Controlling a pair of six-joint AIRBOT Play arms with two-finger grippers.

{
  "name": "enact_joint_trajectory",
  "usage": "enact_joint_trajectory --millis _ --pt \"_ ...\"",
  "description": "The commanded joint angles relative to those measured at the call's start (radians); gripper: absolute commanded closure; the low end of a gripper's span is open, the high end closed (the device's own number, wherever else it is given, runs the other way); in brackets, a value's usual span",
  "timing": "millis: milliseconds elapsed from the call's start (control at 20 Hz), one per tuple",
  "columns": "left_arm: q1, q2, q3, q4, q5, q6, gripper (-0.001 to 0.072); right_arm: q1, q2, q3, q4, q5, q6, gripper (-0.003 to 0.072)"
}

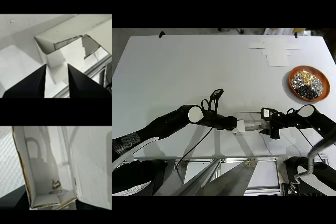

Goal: Fold the box and place the chain.

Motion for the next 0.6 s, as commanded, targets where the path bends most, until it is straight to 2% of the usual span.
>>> enact_joint_trajectory --millis 0,300,550 --pt "-0.02 -0.016 0.002 -0.012 0.04 -0.001 0.0365 0.0 0.001 0.001 0.0 0.0 0.0 0.0346" --pt "-0.032 -0.018 0.014 0.023 0.045 -0.051 0.0364 0.0 0.001 0.001 0.0 0.0 0.0 0.0346" --pt "-0.053 -0.018 0.018 0.142 0.054 -0.245 0.0364 0.0 0.001 0.001 0.0 0.0 0.0 0.0346"
